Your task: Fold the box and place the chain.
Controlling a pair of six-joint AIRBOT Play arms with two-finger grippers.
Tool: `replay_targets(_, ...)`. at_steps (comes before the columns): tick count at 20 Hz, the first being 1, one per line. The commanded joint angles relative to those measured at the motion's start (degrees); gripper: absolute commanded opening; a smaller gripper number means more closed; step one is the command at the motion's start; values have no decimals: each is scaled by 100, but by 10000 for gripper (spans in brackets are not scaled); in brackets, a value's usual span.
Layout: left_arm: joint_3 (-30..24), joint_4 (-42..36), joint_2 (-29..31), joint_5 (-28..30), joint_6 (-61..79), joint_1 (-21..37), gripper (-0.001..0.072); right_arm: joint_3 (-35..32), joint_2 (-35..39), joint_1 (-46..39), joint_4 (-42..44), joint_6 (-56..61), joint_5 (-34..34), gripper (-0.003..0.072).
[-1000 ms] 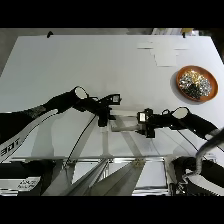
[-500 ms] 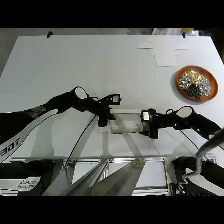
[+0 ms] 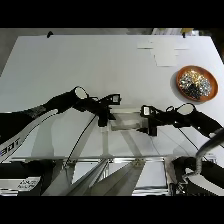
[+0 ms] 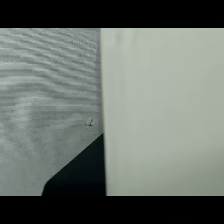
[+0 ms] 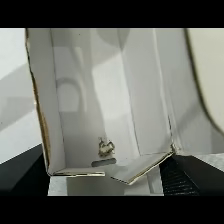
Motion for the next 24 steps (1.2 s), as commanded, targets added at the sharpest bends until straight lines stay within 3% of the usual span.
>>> replay_targets(1, 0, 0, 4, 0, 2, 0, 9, 50, -4, -50, 85, 31, -22, 703)
replay_targets(9, 0, 0, 2, 2, 2, 0, 9, 50, -286, 24, 90, -361, -173, 624)
replay_targets(10, 0, 0, 2, 0, 2, 0, 9, 50, -313, 24, 87, -400, -186, 563)
replay_targets(14, 0, 0, 2, 0, 4, 0, 9, 50, -326, 24, 44, -400, -269, 513)
replay_targets(16, 0, 0, 2, 2, 2, 0, 9, 50, -326, 114, 48, -402, -409, 448)
replay_targets(24, 0, 0, 2, 0, 2, 0, 9, 50, -431, 214, 31, -492, -527, 388)
